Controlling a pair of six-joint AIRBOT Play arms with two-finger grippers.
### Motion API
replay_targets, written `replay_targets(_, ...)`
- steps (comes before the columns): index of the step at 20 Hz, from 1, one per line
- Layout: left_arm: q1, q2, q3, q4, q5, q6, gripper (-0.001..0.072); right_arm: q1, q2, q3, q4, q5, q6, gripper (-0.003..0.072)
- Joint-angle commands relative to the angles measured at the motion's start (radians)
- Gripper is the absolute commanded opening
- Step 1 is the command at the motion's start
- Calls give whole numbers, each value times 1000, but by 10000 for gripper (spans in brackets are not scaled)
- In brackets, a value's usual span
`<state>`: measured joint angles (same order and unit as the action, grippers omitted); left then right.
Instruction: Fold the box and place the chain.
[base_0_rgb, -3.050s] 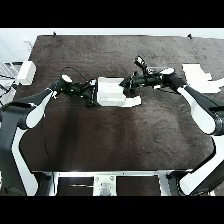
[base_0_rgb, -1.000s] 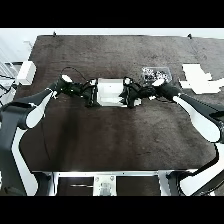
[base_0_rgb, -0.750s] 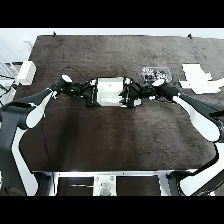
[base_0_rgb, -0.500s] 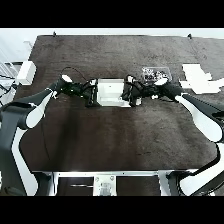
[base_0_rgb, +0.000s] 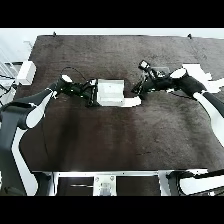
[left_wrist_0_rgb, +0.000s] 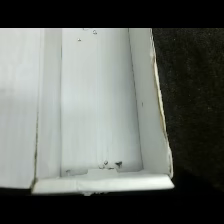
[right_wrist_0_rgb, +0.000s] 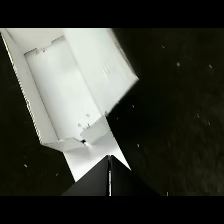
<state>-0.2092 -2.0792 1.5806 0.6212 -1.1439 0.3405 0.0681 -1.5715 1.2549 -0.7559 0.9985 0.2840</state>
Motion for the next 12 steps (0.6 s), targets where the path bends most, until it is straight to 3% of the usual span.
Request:
replay_targets(1,0,0,0,0,2,0,469,-51,54,1,-97,10,273,2)
replay_targets(6,0,0,0,0,2,0,469,-190,51,-70,-101,30,619,2)
replay_targets(12,0,0,0,0,2,0,469,-194,-40,-105,-47,26,715,3)
